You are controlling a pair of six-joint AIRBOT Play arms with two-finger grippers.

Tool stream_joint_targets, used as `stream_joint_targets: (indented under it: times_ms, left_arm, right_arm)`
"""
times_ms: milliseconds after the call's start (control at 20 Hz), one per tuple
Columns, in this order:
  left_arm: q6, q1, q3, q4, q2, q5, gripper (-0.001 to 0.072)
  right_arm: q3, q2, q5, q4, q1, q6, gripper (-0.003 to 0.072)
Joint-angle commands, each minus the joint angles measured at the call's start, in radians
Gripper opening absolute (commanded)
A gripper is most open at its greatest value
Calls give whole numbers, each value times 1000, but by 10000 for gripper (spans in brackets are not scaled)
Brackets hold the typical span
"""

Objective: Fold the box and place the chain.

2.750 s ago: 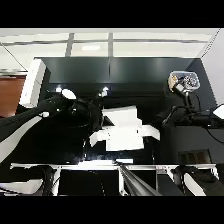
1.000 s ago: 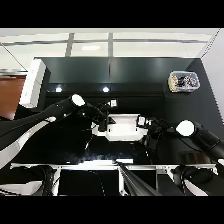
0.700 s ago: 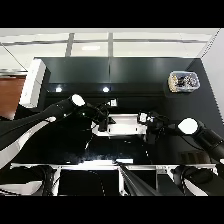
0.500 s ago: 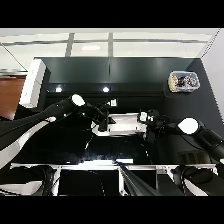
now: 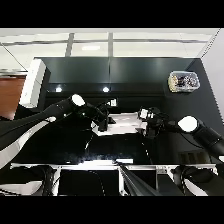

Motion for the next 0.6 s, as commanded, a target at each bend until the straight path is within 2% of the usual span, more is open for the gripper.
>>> stream_joint_targets:
  times_ms: [0,100,350,550]
  left_arm:
    - [-1,0,0,0,0,-2,25]
    - [-1,0,0,1,0,-2,24]
    - [-1,0,0,1,0,-2,24]
    - [-1,0,0,1,0,-2,25]
  right_arm:
    - [8,-4,45,18,-47,-27,716]
    - [8,-14,101,70,-39,-103,715]
    - [8,-79,119,220,-14,-230,716]
    - [6,-139,137,131,-16,-230,715]
